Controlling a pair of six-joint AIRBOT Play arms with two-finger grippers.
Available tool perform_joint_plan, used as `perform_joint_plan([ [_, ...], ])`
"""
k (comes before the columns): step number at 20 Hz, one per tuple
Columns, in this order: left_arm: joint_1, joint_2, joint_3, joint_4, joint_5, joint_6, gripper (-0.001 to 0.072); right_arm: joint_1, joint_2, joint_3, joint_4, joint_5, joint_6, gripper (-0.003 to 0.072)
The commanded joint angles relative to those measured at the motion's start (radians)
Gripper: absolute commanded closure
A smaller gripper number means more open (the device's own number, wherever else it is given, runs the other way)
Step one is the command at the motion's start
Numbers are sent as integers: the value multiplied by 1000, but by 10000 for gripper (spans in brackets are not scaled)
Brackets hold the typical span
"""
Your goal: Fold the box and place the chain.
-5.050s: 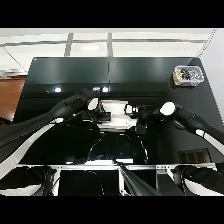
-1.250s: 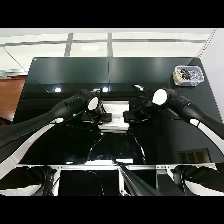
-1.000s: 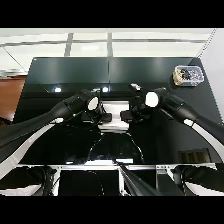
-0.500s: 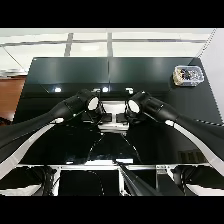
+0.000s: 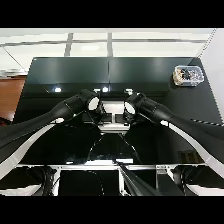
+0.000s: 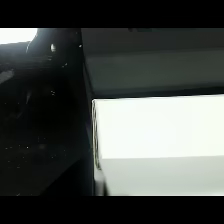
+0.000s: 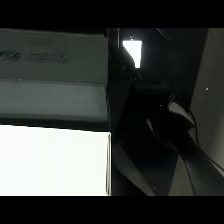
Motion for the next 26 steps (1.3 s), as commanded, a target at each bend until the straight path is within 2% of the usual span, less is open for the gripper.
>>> perform_joint_plan([
  [1, 0, 1, 1, 3, 2, 2, 681, 1, -1, 8, 2, -13, 4, 653],
  [3, 1, 1, 1, 3, 2, 2, 681, 1, -1, 21, 2, -24, 4, 653],
  [4, 1, 1, 1, 3, 2, 2, 681, 1, -1, 29, 1, -26, 4, 576],
  [5, 1, 1, 1, 3, 2, 2, 681, 1, -1, 35, 0, -26, 4, 411],
  [6, 1, 1, 1, 3, 2, 2, 681, 1, -1, 40, 0, -25, 5, 415],
  [7, 1, 1, 1, 3, 2, 2, 681, 1, -1, 40, -6, -20, 5, 461],
  [15, 1, 1, 1, 3, -10, 2, 681, 1, -5, 39, -10, 14, 2, 467],
  [16, 1, 1, 1, 3, -13, 2, 681, 1, -7, 39, -10, 22, -10, 667],
  [21, 1, 1, 1, 3, -16, 2, 681, 1, -6, 40, -13, 25, -9, 661],
  [23, 1, 1, 1, 3, -16, 2, 681, -2, 1, 40, -14, 30, -9, 359],
  [26, 1, 1, 1, 3, -18, 2, 681, -2, 49, 43, -56, 70, -57, 363],
])
